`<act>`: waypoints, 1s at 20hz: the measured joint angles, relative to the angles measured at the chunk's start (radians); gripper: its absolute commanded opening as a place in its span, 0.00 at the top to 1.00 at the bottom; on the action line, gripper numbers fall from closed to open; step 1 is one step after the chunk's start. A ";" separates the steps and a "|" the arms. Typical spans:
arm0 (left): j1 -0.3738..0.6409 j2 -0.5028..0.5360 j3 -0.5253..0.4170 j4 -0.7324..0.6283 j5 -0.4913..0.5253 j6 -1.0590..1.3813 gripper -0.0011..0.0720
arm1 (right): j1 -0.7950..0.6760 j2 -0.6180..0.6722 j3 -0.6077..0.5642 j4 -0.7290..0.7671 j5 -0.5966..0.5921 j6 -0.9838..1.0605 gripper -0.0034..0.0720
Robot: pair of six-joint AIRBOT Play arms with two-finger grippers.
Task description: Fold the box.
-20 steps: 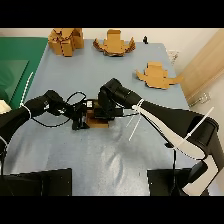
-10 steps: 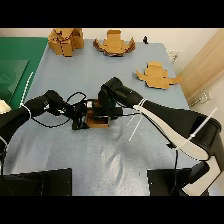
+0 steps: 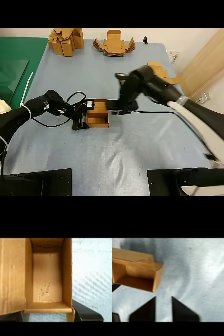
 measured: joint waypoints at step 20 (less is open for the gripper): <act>0.001 0.000 0.000 0.001 0.000 -0.004 0.74 | -0.162 -0.275 0.060 0.813 0.023 -1.119 0.95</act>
